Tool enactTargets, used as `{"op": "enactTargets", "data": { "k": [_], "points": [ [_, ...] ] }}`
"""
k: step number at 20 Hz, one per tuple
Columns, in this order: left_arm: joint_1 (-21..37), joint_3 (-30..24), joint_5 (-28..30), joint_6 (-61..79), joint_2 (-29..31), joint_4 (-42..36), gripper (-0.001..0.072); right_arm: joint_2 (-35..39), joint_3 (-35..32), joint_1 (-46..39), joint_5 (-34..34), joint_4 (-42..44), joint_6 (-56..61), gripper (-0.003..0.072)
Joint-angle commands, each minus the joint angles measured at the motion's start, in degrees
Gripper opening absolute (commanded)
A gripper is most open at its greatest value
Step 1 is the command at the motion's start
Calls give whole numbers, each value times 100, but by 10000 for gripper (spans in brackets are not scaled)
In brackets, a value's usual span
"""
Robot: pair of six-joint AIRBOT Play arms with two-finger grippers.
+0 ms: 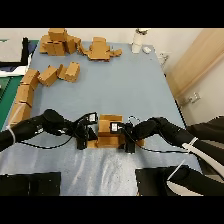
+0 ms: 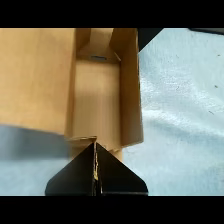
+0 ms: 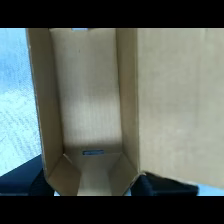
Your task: Fold the box.
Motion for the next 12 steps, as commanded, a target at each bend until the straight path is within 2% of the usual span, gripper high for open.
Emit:
{"op": "enactTargets", "data": {
  "k": [1,3,5,8,10,12],
  "points": [
    [175,2,39,-610,568,313,14,-4,-2,0,-2,0,7,536],
    [190,2,243,-1147,992,400,14,-4,-2,0,-2,2,7,536],
    [251,2,511,-2288,1397,896,14,-4,-2,0,-2,2,7,536],
    [638,2,627,-5978,1843,2465,13,-4,-2,0,-2,2,7,536],
    [1134,2,57,-8568,1919,3342,13,-4,-2,0,-2,2,7,536],
    [1626,-50,-807,-9226,1840,3427,12,-4,-2,0,-2,2,7,536]
  ]
}}
